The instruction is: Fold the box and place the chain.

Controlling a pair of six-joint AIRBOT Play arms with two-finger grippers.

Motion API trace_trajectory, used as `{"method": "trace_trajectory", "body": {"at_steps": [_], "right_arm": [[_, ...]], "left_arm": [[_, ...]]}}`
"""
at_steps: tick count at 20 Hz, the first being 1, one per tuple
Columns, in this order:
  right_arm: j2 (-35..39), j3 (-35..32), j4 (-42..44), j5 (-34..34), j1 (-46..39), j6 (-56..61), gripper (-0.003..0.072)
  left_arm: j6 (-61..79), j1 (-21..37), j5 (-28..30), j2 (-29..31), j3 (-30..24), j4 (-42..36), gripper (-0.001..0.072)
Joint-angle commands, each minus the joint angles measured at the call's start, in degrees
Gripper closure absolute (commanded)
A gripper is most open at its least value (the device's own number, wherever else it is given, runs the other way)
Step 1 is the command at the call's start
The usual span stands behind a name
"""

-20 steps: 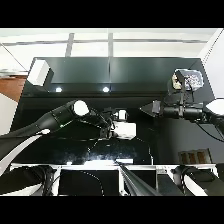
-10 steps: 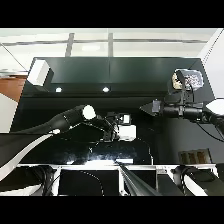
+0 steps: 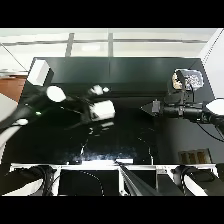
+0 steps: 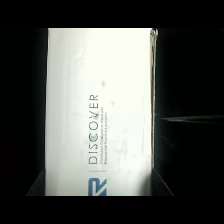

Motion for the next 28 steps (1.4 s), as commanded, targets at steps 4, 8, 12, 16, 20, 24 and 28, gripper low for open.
{"method": "trace_trajectory", "body": {"at_steps": [4, 8, 12, 16, 20, 24, 28], "right_arm": [[0.04, 0.04, -1.70, -0.24, -0.02, 0.00, 0.0641], [0.02, 0.04, -1.68, -0.42, -0.02, 0.00, 0.0641], [0.02, 0.04, -1.70, -0.66, -0.02, 0.00, 0.0641], [0.02, 0.04, -3.04, -1.55, -0.02, 0.61, 0.0641], [0.02, 0.04, -7.34, -3.10, -0.02, 3.17, 0.0641], [0.02, 0.09, -22.08, -7.74, -0.02, 11.69, 0.0641], [0.02, 0.09, -46.29, -9.84, -0.02, 26.14, 0.0641]], "left_arm": [[-16.90, 31.93, -1.18, 2.12, -0.11, 7.74, 0.0354], [-19.19, 48.09, 2.58, 1.75, -0.04, 8.37, 0.0354], [-19.15, 53.48, 9.09, 0.55, -0.04, 8.28, 0.0354], [-19.15, 53.44, 11.10, -4.39, 2.10, 8.26, 0.0354], [-19.06, 52.11, 11.13, -8.74, 5.90, 6.10, 0.0355], [-18.82, 49.59, 11.26, -10.91, 6.27, 6.12, 0.0355], [-18.97, 49.09, 11.52, -11.82, 6.27, 6.12, 0.0355]]}}
